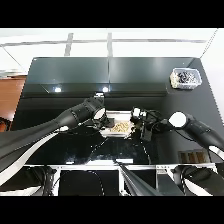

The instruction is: Fold the box and place the chain.

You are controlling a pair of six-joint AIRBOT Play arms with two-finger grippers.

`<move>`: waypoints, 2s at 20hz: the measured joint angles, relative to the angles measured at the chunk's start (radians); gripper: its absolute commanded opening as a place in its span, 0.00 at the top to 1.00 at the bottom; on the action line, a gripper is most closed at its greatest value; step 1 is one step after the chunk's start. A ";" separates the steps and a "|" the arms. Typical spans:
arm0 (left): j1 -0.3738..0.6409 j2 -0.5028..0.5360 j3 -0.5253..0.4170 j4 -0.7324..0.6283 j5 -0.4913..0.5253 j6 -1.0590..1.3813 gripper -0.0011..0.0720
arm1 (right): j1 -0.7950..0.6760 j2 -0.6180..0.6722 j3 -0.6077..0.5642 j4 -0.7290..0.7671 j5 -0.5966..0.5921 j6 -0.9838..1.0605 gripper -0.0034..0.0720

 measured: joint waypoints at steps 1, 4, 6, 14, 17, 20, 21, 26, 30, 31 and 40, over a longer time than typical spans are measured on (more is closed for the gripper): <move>0.000 0.000 0.000 -0.001 -0.001 0.000 0.95 | 0.000 0.045 0.006 -0.042 0.028 0.077 0.93; 0.000 0.000 0.000 -0.002 -0.005 -0.002 0.95 | 0.000 0.185 0.050 -0.106 0.133 0.283 0.93; 0.000 0.000 0.000 -0.002 -0.005 -0.002 0.95 | 0.000 0.257 0.087 -0.099 0.193 0.398 0.93; 0.000 0.000 0.000 -0.003 -0.001 0.000 0.95 | 0.000 0.336 0.151 0.319 0.149 0.572 0.93; 0.000 0.000 0.000 -0.003 0.000 0.000 0.95 | 0.000 0.286 0.154 0.371 0.134 0.577 0.63; 0.000 0.000 0.000 -0.003 0.000 0.000 0.95 | 0.000 0.220 0.155 0.343 0.134 0.597 0.40; 0.000 0.000 0.000 -0.003 0.000 0.000 0.95 | -0.006 0.206 0.155 0.318 0.135 0.603 0.40; 0.000 0.000 0.000 -0.002 0.003 0.000 0.95 | -0.130 0.192 0.170 0.222 0.200 0.620 0.40; 0.000 0.001 0.007 -0.006 0.004 -0.032 0.94 | -0.223 0.193 0.174 0.193 0.286 0.623 0.40; 0.000 0.003 0.013 -0.007 0.005 -0.048 0.81 | -0.234 0.193 0.174 0.184 0.304 0.624 0.40; -0.015 0.166 0.033 0.049 -0.097 -0.046 0.23 | -0.263 0.193 0.175 0.129 0.348 0.625 0.40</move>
